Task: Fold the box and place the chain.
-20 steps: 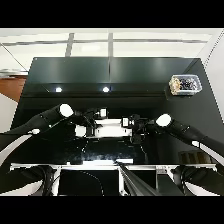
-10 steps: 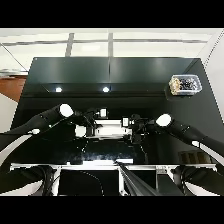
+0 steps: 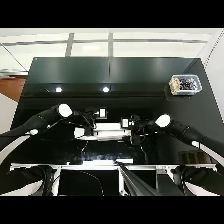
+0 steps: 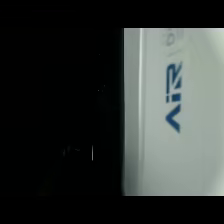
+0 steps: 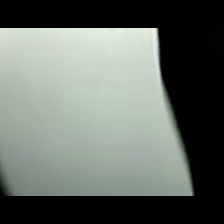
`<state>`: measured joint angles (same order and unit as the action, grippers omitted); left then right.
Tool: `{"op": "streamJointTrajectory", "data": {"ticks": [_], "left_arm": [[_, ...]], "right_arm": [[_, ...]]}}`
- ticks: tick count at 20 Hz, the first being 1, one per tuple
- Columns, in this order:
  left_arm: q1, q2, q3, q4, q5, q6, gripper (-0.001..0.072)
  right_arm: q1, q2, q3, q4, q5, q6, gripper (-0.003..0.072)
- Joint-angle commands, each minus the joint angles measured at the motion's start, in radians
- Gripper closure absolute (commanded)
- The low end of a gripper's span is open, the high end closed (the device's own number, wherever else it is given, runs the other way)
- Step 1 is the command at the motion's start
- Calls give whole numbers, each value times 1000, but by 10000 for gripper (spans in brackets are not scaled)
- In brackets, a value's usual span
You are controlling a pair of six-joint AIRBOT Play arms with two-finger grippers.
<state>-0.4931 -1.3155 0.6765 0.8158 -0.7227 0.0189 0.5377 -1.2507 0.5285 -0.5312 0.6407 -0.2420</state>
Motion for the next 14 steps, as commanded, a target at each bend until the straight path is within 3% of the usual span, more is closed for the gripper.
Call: {"op": "streamJointTrajectory", "data": {"ticks": [1,6,9,12,14], "left_arm": [[16,42,2,-11,6,0,176],[66,143,2,-3,-53,-90,176],[103,214,2,80,-193,-270,178],[140,282,2,204,-384,-557,253],[169,315,2,232,-533,-616,679]], "right_arm": [[0,-1,1,0,-2,6,215],[0,-1,1,11,-32,28,215],[0,-1,1,10,-33,28,215],[0,-1,1,10,-33,28,215],[0,-1,1,10,-32,28,215]]}}
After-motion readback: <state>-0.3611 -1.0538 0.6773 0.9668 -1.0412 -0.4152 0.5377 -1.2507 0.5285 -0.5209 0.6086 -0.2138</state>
